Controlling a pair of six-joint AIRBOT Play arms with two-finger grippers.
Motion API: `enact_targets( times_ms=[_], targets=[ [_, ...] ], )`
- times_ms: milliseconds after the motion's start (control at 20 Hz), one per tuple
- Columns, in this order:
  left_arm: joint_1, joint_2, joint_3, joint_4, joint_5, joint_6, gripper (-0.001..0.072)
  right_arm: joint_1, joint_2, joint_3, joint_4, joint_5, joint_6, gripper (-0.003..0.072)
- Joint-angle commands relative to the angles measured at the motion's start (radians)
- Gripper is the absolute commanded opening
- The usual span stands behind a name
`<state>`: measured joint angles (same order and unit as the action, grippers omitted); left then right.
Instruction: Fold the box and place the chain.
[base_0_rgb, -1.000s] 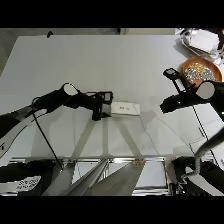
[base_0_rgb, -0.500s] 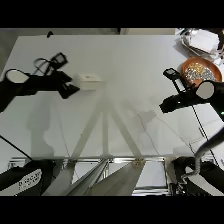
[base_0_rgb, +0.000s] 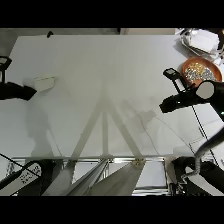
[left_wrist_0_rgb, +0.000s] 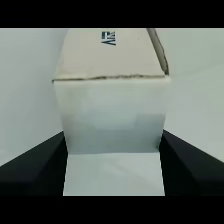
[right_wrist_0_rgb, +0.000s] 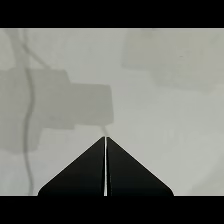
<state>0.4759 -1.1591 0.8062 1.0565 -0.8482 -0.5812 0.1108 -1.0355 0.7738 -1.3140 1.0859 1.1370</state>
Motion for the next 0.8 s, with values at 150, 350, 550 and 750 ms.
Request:
enact_targets(
  times_ms=[150, 350, 550, 750],
  targets=[
    [0.113, 0.001, -0.159, 0.259, -0.094, -0.105, 0.0006, -0.001, 0.0, 0.0, 0.041, -0.004, 0.0, 0.0014],
    [0.112, 0.001, -0.175, 0.267, -0.159, -0.104, 0.0096, -0.001, 0.0, 0.0, 0.039, -0.004, 0.0, 0.0014],
    [0.112, 0.004, -0.175, 0.278, -0.219, -0.104, 0.0698, -0.001, 0.0, 0.0, 0.039, -0.004, 0.0, 0.0014],
    [0.111, 0.056, -0.171, 0.28, -0.223, -0.098, 0.0697, -0.001, 0.0, 0.0, 0.039, -0.005, 0.0, 0.0014]
  ],
)
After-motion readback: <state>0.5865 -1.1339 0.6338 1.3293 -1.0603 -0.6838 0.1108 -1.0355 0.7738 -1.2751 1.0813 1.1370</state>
